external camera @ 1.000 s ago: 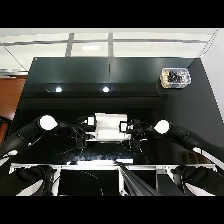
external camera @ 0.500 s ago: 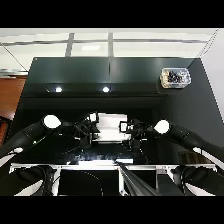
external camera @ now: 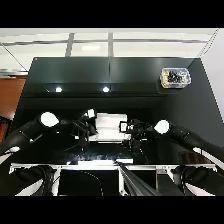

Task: Fold the box and place the chain.

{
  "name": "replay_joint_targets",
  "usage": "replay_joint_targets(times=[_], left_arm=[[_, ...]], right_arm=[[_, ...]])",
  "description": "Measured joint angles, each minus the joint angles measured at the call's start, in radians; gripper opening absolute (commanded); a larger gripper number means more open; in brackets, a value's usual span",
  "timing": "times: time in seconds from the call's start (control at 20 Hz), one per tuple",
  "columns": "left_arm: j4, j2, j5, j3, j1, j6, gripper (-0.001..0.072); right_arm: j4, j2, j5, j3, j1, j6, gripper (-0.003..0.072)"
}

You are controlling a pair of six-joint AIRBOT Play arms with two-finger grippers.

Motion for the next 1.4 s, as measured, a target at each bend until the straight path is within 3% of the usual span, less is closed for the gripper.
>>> replay_joint_targets(times=[0.15, 0.35, 0.55, 0.65, 0.8, 1.15, 1.2, 1.25, 1.3, 1.35, 1.4], left_arm=[[0.151, 0.092, -0.055, 0.042, 0.163, -0.219, 0.0032], [0.246, 0.161, -0.135, 0.047, 0.467, -0.6, 0.0033], [0.178, 0.133, -0.24, -0.056, 0.663, -0.859, 0.0032], [0.086, 0.089, -0.287, -0.12, 0.681, -0.869, 0.0031], [-0.006, 0.014, -0.305, -0.171, 0.619, -0.864, 0.0031], [-0.119, -0.089, -0.23, -0.173, 0.421, -0.838, 0.0036], [-0.138, -0.093, -0.227, -0.169, 0.41, -0.824, 0.0084], [-0.152, -0.097, -0.225, -0.163, 0.402, -0.809, 0.0192], [-0.166, -0.099, -0.224, -0.156, 0.396, -0.797, 0.0349], [-0.176, -0.101, -0.226, -0.146, 0.392, -0.786, 0.0576], [-0.184, -0.101, -0.228, -0.136, 0.388, -0.777, 0.0691]], right_arm=[[0.0, 0.0, 0.0, 0.0, 0.0, 0.0, 0.0491], [0.0, 0.0, 0.0, 0.0, 0.0, 0.0, 0.0491], [0.0, 0.0, 0.0, 0.0, 0.0, 0.0, 0.0491], [0.0, 0.0, 0.0, 0.0, 0.0, 0.0, 0.0491], [0.0, 0.0, 0.0, 0.0, 0.0, 0.0, 0.0491], [0.0, 0.0, 0.0, 0.0, 0.0, 0.0, 0.0491], [0.0, 0.0, 0.0, 0.0, 0.0, 0.0, 0.0491], [0.0, 0.0, 0.0, 0.0, 0.0, 0.0, 0.049], [0.0, 0.0, 0.0, 0.0, 0.0, 0.0, 0.0491], [0.0, 0.0, 0.0, 0.0, 0.0, 0.0, 0.0491], [0.0, 0.0, 0.0, 0.0, 0.0, 0.0, 0.0491]])
